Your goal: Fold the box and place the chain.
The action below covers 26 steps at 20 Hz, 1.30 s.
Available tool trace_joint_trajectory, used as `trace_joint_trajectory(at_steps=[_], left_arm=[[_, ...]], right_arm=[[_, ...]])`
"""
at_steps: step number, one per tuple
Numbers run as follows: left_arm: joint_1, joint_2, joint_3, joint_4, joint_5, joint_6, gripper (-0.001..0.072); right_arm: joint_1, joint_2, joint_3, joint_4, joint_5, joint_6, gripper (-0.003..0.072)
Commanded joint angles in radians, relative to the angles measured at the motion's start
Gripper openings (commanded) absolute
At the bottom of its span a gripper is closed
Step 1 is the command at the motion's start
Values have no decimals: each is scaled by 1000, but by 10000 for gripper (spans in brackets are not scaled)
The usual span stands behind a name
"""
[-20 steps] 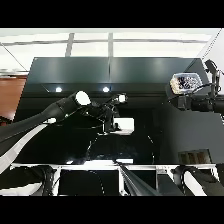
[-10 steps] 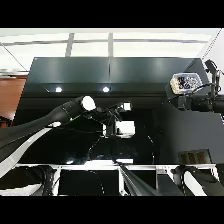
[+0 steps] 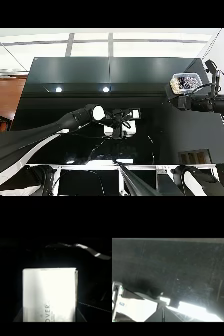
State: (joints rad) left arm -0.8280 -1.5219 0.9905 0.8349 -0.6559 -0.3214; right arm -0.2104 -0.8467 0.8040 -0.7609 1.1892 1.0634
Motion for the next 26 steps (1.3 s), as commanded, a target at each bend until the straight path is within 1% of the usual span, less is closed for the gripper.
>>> trace_joint_trajectory(at_steps=[1,2,3,4,6,7,8,10,12,14,15,16,18,20,22,24,26], left_arm=[[-10,2,1,21,-21,-5,255],[-6,10,0,21,-36,-7,216],[3,26,0,24,-45,-41,213],[22,48,0,42,-55,-92,162],[89,101,0,132,-88,-230,161],[145,133,0,204,-114,-317,161],[209,162,0,268,-143,-389,160],[385,217,0,368,-195,-485,160],[594,241,11,422,-200,-547,161],[816,224,53,429,-156,-617,162],[908,201,87,407,-130,-624,161],[982,160,142,410,-116,-621,162],[1078,41,282,414,-114,-622,162],[1131,-101,438,414,-127,-629,162],[1161,-237,570,419,-132,-630,162],[1178,-344,678,427,-124,-629,162],[1182,-418,743,422,-72,-640,163]], right_arm=[[-1,1,1,0,0,-2,16],[-1,1,1,0,0,-2,16],[-1,1,1,0,0,-2,16],[-1,1,1,0,0,-2,16],[-1,1,1,0,0,-2,16],[-1,1,1,0,0,-2,15],[-1,1,1,0,0,-2,16],[-1,1,1,0,-5,-1,15],[0,1,1,16,1,39,16],[0,1,1,53,6,41,16],[2,1,1,54,-2,41,16],[3,1,1,53,-10,40,16],[7,1,1,57,-33,45,16],[7,1,1,91,-45,74,16],[7,1,1,118,-47,85,16],[7,0,1,117,-47,86,16],[7,1,1,116,-50,98,16]])
